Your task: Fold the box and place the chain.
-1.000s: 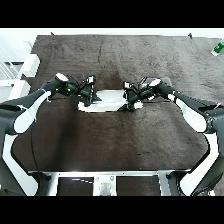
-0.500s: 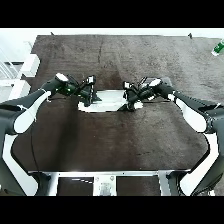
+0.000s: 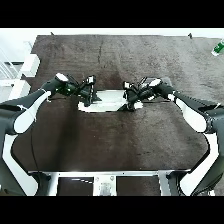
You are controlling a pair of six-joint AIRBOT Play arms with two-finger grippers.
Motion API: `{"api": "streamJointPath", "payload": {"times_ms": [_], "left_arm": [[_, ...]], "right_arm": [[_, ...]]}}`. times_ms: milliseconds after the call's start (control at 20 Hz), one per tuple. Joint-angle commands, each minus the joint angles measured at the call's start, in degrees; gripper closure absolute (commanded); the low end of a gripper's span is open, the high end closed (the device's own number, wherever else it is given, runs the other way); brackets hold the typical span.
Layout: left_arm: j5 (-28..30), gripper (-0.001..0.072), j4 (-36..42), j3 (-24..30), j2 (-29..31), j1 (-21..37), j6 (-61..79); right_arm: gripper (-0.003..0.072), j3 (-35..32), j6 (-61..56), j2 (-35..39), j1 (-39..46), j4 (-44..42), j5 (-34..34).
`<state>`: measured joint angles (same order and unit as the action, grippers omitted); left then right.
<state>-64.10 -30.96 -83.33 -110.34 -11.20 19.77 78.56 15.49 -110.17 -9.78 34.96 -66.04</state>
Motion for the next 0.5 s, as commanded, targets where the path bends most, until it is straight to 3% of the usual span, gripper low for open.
{"api": "streamJointPath", "payload": {"times_ms": [0, 450], "left_arm": [[0.0, 0.0684, 0.0, 0.0, 0.0, 0.1, 0.0], [0.6, 0.0684, 0.0, 0.0, 0.0, 0.1, 0.0]], "right_arm": [[0.0142, 0.0, 0.0, 0.0, 0.0, 0.0, 0.0], [0.0142, 0.0, 0.0, 0.0, 0.0, 0.0, 0.0]]}}
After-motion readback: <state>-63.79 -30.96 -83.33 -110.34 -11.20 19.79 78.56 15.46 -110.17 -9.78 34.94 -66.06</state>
